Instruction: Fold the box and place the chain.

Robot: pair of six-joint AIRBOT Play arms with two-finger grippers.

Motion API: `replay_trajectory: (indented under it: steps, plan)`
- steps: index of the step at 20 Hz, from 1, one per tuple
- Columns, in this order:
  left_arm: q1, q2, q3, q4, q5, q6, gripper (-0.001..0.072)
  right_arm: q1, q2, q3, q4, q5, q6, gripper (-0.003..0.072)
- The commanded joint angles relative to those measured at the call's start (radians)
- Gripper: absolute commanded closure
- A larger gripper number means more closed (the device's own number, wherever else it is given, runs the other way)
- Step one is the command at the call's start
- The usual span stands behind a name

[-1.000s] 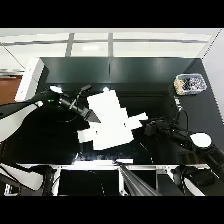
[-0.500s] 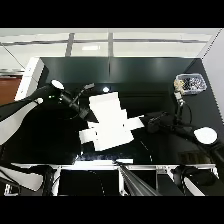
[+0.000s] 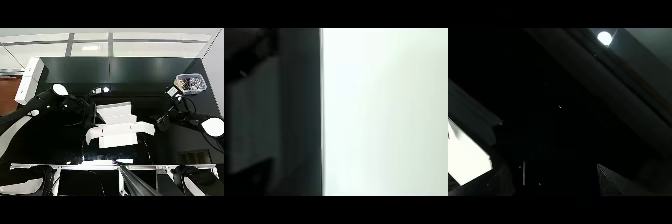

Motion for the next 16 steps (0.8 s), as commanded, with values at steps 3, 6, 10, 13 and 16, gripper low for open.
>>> replay_trajectory:
  steps: [3,6,10,13,16]
  plan:
    - [-0.097,0.000,-0.011,0.108,0.262,0.117,0.0683,0.079,-0.054,0.010,-0.023,0.021,-0.230,-0.0025]
    - [-0.105,-0.016,-0.011,0.164,0.285,0.117,0.0683,0.166,-0.126,0.005,0.002,0.021,-0.331,-0.0024]
    - [-0.105,-0.038,-0.011,0.163,0.280,0.116,0.0682,0.223,-0.212,0.005,0.006,0.013,-0.348,-0.0024]
    - [-0.105,-0.040,-0.011,0.163,0.280,0.117,0.0682,0.242,-0.254,-0.002,0.075,0.013,-0.373,-0.0024]
    - [-0.105,-0.040,-0.011,0.163,0.279,0.117,0.0683,0.277,-0.293,-0.026,0.119,0.013,-0.461,-0.0024]
